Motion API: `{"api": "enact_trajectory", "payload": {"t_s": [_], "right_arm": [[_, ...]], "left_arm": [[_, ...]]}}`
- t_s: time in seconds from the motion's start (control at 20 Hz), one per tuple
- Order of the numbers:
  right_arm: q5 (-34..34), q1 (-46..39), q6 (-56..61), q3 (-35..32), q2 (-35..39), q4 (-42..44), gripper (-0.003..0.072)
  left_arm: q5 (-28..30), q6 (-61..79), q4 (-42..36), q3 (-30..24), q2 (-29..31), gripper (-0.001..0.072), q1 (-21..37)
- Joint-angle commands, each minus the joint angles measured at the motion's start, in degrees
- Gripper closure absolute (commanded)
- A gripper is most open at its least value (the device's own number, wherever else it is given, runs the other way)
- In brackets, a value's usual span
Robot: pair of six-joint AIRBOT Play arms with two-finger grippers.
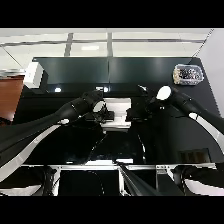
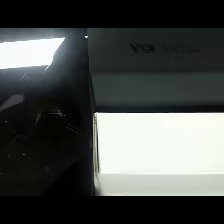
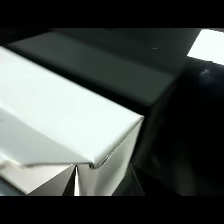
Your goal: Fold the box and place the chain.
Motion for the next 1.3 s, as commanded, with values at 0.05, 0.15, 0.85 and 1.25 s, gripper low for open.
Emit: {"api": "enact_trajectory", "payload": {"t_s": [0.05, 0.15, 0.85, 1.25], "right_arm": [[-2.89, 7.74, 22.82, 4.87, -0.04, -20.5, 0.0333], [-1.62, 10.82, 31.47, 6.97, -0.35, -27.39, 0.0333], [6.58, 16.26, 43.76, 11.3, -6.29, -32.39, 0.0668], [6.95, 15.56, 43.41, 11.3, -6.29, -31.89, 0.0439]], "left_arm": [[-0.17, 0.04, 0.17, -0.02, 0.0, 0.0683, 0.04], [-0.17, 0.04, 0.17, -0.02, 0.0, 0.0683, 0.02], [-0.15, 0.04, 0.2, -0.02, 0.0, 0.0683, 0.04], [-0.13, 0.04, 0.2, -0.02, 0.0, 0.0683, 0.04]]}}
